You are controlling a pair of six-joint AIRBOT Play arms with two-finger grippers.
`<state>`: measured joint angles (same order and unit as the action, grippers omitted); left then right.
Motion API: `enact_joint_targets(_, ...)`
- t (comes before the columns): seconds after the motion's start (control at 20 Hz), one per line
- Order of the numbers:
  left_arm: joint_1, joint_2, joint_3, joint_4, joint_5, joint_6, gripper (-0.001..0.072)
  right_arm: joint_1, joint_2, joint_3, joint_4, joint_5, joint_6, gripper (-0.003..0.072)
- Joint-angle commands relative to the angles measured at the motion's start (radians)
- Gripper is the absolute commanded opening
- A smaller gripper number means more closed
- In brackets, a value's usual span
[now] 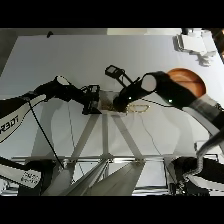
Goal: Fold the box and place the chain.
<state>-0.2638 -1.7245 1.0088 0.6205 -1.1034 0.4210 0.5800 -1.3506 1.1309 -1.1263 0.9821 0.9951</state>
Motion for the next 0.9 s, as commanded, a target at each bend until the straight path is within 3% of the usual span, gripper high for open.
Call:
enact_joint_targets(0.0,0.000,0.000,0.000,0.000,0.000,0.000,0.0142,-0.052,0.119,-0.001,-0.013,0.103,-0.159,0.0343)
enact_joint_targets(0.15,0.000,0.000,0.000,0.000,0.000,0.000,0.0142,-0.145,0.203,-0.045,-0.021,0.110,-0.291,0.0355)
enact_joint_targets(0.25,0.000,0.000,0.000,0.000,0.000,0.000,0.0142,-0.213,0.206,-0.102,-0.020,0.102,-0.354,0.0490)
enact_joint_targets(0.35,0.000,0.000,0.000,0.000,0.000,0.000,0.0142,-0.257,0.190,-0.181,-0.008,0.079,-0.486,0.0493)
enact_joint_targets(0.45,0.000,0.000,0.000,0.000,0.000,0.000,0.0142,-0.285,0.136,-0.232,0.054,0.048,-0.650,0.0609)
enact_joint_targets(0.7,0.000,0.000,0.000,0.000,0.000,0.001,0.0142,-0.287,-0.049,-0.236,0.330,-0.090,-0.969,0.0610)
enact_joint_targets(0.85,0.000,0.000,0.000,0.000,0.000,0.001,0.0142,-0.287,-0.126,-0.236,0.370,-0.104,-1.130,0.0610)
